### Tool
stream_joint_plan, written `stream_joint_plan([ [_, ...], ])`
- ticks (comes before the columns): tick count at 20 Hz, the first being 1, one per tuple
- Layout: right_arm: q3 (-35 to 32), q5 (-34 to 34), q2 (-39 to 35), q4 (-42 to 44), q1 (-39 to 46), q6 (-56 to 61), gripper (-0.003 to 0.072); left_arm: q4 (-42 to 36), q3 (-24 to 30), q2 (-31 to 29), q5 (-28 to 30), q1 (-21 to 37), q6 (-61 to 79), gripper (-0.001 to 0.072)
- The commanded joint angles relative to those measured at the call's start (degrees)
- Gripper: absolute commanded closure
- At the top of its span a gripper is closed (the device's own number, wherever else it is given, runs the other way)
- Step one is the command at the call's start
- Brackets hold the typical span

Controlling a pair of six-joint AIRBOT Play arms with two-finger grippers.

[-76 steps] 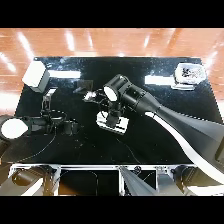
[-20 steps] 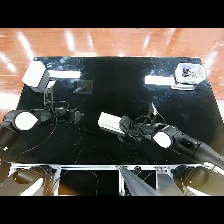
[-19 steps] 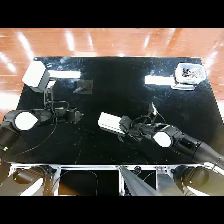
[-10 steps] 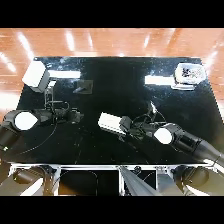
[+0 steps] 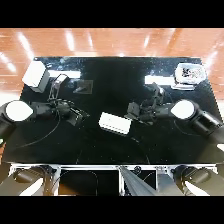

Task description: Fold the box and place the chain.

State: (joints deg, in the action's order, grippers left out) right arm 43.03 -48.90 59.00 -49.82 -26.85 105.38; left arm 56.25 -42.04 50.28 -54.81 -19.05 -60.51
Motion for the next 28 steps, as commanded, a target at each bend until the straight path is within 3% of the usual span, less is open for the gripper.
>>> stream_joint_plan([
  [1,1.62,-6.97,-1.57,-2.99,6.36,-6.23,0.0647,-9.25,-8.48,6.80,-10.80,-0.31,29.81,0.0205],
  [4,1.53,-19.15,-1.64,-12.04,9.88,-6.21,0.0647,-17.97,-15.02,15.13,-8.09,-0.44,42.42,0.0205],
  [6,-0.70,-28.37,-1.66,-12.20,7.63,-6.21,0.0647,-15.54,-21.35,18.91,-8.33,0.07,43.15,0.0205],
  [8,-6.10,-22.49,-1.64,-9.16,1.22,-5.51,0.0647,-14.67,-25.18,20.02,-8.04,0.94,43.15,0.0205],
  [12,-16.00,0.87,-0.87,1.99,-7.76,-1.38,0.0647,-14.51,-26.01,20.04,-7.89,2.27,43.15,0.0205],
  [17,-16.61,19.06,3.87,9.35,-12.22,-1.92,0.0647,-14.56,-25.99,20.94,-8.07,2.29,43.01,0.0205],
  [23,-15.76,18.78,4.17,9.31,-1.05,-7.58,0.0647,-10.97,-24.20,22.58,-9.07,2.19,42.97,0.0205],
  [28,-14.58,20.00,4.20,9.20,0.79,-10.75,0.0647,-9.77,-21.11,27.78,-8.13,1.36,42.82,0.0203],
])
